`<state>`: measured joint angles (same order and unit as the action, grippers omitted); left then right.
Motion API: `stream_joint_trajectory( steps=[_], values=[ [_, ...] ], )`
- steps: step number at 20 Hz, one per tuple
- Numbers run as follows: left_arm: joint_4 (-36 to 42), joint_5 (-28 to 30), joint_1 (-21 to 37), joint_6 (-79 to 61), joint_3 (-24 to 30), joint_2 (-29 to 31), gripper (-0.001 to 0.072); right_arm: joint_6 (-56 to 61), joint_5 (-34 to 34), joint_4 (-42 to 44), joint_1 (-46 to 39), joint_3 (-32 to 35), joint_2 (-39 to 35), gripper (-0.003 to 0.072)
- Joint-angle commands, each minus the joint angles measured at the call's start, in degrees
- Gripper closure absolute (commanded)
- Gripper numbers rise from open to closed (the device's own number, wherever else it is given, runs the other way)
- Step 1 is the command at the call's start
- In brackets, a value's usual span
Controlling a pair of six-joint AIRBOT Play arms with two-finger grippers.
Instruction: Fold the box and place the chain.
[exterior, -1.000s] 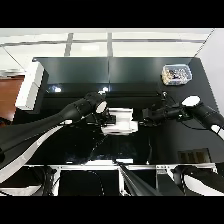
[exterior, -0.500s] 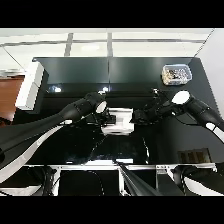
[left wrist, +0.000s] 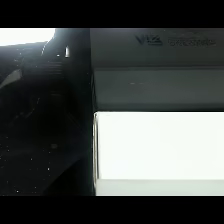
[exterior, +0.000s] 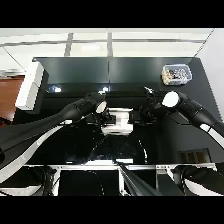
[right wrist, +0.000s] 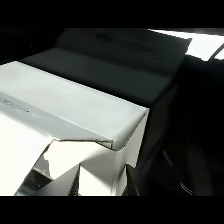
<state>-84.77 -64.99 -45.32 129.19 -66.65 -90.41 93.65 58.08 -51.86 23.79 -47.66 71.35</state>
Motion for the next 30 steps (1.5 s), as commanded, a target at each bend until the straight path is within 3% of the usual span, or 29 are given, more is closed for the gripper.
stream_joint_trajectory(
  steps=[1, 6, 9, 13, 20, 21, 25, 27, 30],
  values=[
    [0.02, -0.02, 0.00, 0.00, -0.07, 0.00, 0.0682, 5.22, -1.95, -4.63, 2.05, -0.15, 0.09, 0.0378],
    [-0.02, 0.02, 0.00, -0.02, -0.07, 0.00, 0.0682, 12.11, -3.26, -9.92, 5.97, -0.94, 3.67, 0.0378],
    [0.00, 0.00, 0.00, -0.02, -0.07, 0.00, 0.0682, 14.97, -2.38, -11.93, 8.63, -5.79, 7.65, 0.0385],
    [0.00, -0.02, 0.00, 0.00, -0.07, 0.00, 0.0682, 25.16, 3.63, -22.71, 11.21, -10.34, 9.90, 0.0387],
    [0.00, 0.00, 0.00, 0.00, -0.07, 0.00, 0.0682, 32.59, 4.66, -29.35, 15.61, -10.56, 11.58, 0.0389],
    [0.00, -0.02, 0.00, 0.00, -0.07, 0.00, 0.0682, 32.59, 4.44, -29.14, 15.78, -10.56, 11.72, 0.0491],
    [0.00, 0.00, 0.00, 0.00, -0.07, 0.00, 0.0682, 34.86, 3.48, -29.20, 15.89, -10.56, 11.87, 0.0502],
    [0.00, 0.00, 0.00, 0.00, -0.07, 0.00, 0.0682, 35.15, 3.67, -28.98, 15.89, -10.56, 12.31, 0.0678],
    [0.00, 0.00, 0.00, 0.00, -0.07, 0.00, 0.0682, 35.41, 3.58, -28.48, 15.89, -10.56, 12.41, 0.0667]
  ],
)
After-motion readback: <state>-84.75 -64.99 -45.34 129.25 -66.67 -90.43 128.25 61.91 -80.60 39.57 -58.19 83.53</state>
